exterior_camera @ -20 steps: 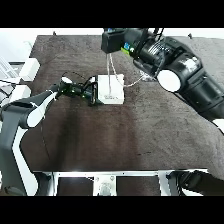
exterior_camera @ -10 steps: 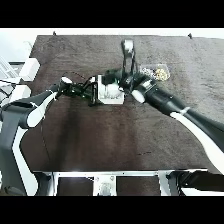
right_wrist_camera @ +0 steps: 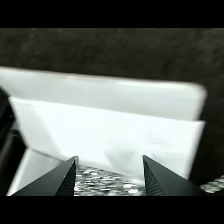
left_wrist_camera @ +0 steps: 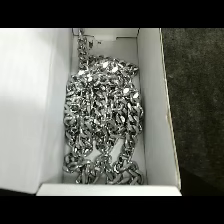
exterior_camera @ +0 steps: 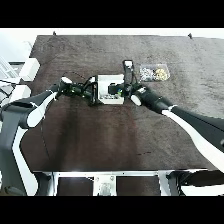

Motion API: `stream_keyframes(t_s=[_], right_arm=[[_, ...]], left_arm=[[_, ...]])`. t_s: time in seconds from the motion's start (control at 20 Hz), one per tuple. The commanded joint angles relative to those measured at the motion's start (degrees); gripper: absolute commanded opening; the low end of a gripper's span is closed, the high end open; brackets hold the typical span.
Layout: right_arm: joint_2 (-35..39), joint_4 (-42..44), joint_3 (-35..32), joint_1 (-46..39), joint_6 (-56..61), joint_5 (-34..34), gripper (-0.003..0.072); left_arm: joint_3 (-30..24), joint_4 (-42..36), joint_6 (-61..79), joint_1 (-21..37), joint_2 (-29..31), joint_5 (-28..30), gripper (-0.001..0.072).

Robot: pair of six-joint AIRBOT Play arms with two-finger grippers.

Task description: Fold the box and place the chain.

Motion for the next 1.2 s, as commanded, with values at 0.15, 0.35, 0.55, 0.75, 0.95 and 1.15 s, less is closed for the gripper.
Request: stream_keyframes(t_s=[0.15, 0.35, 0.55, 0.75, 0.95, 1.15], right_arm=[[0.52, 0.37, -0.07, -16.50, 1.66, 1.44, 0.0478], [-7.78, 9.99, 3.89, -23.10, -3.21, -0.02, 0.0478], [-14.12, 20.98, 10.08, -23.15, -14.08, 0.24, 0.0464], [-17.62, 28.81, 15.17, -23.06, -22.49, 4.33, 0.0411], [-17.62, 29.00, 15.19, -22.97, -25.49, 3.89, 0.0320], [-17.62, 28.30, 15.13, -21.40, -28.98, 1.46, 0.0008]], left_arm=[[-0.02, 0.02, 0.00, 0.02, 0.00, 0.00, 0.0528], [-0.02, 0.02, 0.00, 0.00, 0.00, 0.13, 0.0528], [-0.02, 0.02, 0.02, 0.02, 0.00, 0.15, 0.0529], [-0.02, 0.02, 0.00, 0.02, 0.00, 0.15, 0.0528], [-0.02, 0.02, 0.00, 0.00, 0.00, 0.13, 0.0528], [-0.02, 0.02, 0.00, 0.00, 0.00, 0.07, 0.0528]])
